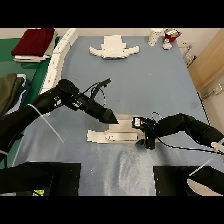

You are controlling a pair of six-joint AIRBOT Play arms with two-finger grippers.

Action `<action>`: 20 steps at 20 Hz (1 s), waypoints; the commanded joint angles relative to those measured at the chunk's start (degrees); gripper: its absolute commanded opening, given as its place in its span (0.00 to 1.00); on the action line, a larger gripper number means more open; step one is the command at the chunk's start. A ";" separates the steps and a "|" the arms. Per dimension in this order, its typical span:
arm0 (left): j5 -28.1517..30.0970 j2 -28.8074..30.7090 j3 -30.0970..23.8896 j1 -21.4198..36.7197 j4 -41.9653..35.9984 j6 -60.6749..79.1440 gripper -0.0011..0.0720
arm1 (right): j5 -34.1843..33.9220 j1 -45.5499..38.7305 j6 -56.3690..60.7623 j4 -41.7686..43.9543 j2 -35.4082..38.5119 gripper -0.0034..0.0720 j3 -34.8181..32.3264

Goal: Fold the box.

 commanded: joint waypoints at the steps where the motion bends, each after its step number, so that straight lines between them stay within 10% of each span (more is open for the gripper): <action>1: 4.37 -6.36 1.97 0.90 -3.19 -2.08 0.03 | 0.00 -0.02 0.00 0.00 -0.04 0.72 0.02; 20: 6.58 -16.85 2.91 -0.63 -1.55 -9.68 0.03 | 0.00 -0.02 0.00 0.00 -0.04 0.72 0.02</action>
